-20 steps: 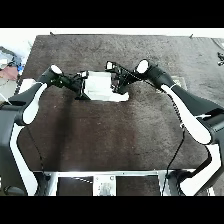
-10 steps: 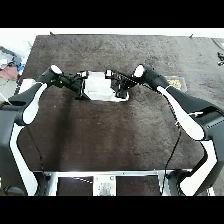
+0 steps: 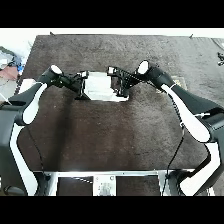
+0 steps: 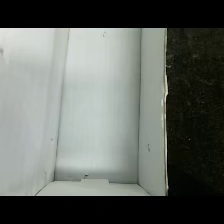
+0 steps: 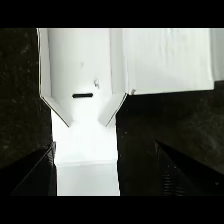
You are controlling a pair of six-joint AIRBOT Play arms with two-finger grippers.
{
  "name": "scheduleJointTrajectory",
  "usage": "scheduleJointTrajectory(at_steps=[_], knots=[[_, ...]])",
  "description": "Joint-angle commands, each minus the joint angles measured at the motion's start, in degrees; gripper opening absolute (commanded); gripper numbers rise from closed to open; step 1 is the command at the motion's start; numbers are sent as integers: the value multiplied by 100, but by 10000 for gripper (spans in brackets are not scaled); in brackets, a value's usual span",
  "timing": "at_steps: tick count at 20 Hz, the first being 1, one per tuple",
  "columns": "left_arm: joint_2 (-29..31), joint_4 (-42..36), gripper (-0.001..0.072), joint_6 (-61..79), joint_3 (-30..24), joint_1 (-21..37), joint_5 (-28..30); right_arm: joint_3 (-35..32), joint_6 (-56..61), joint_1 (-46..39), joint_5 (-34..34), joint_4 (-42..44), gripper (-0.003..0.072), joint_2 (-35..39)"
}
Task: Fold the box and place the chain.
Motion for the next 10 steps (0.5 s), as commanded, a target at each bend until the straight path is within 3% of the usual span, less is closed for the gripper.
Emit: scheduleJointTrajectory(at_steps=[1, 9, 10], knots=[[-4, 0, 466, 2, 7, 7, 2, -4, -258, 11, 48, 361, 720, -133], [-4, 2, 465, 2, 7, 7, 4, -4, -498, 92, -256, 503, 704, -304], [-4, 2, 466, 2, 7, 7, 4, -4, -590, 92, -251, 505, 623, -304]])
